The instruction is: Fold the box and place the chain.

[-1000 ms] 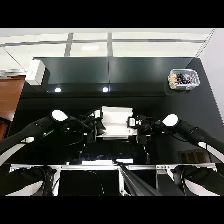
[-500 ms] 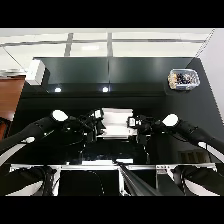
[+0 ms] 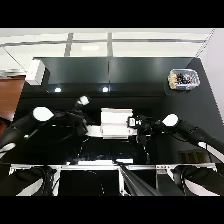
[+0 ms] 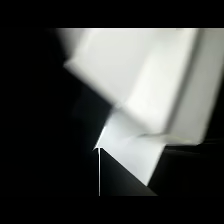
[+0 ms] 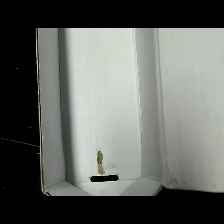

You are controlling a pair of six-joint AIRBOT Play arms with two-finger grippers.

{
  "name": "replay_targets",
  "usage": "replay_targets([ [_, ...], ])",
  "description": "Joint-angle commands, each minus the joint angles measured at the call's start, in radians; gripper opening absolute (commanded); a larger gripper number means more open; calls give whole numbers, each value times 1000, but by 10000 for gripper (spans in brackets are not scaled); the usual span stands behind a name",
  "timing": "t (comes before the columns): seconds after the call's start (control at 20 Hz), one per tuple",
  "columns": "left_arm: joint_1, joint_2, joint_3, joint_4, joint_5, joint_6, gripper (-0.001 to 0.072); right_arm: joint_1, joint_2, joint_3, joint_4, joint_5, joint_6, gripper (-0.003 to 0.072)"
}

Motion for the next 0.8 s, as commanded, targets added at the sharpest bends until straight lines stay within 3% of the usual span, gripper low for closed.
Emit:
replay_targets([
  [0.0, 168, 157, 1, 303, -11, -603, 22, 0, 0, 1, 0, 1, 0, 18],
  [0.15, 372, 160, -17, 335, -114, -1148, 23, 0, 0, 1, 0, 1, 0, 19],
  [0.2, 423, 131, -35, 263, -179, -1174, 23, 0, 0, 1, 0, 1, 0, 18],
  [0.35, 488, -42, -53, 2, -402, -911, 21, 0, 0, 1, 0, 1, 0, 18],
  [0.4, 474, -88, -53, -22, -413, -879, 20, 0, 0, 1, 0, 1, 0, 18],
  [0.6, 293, -180, -53, -25, -283, -940, 21, 0, 0, 1, 0, 1, 0, 18],
  [0.75, 183, -241, -46, -67, -280, -864, 22, 0, 0, 1, 0, 1, 0, 19],
])
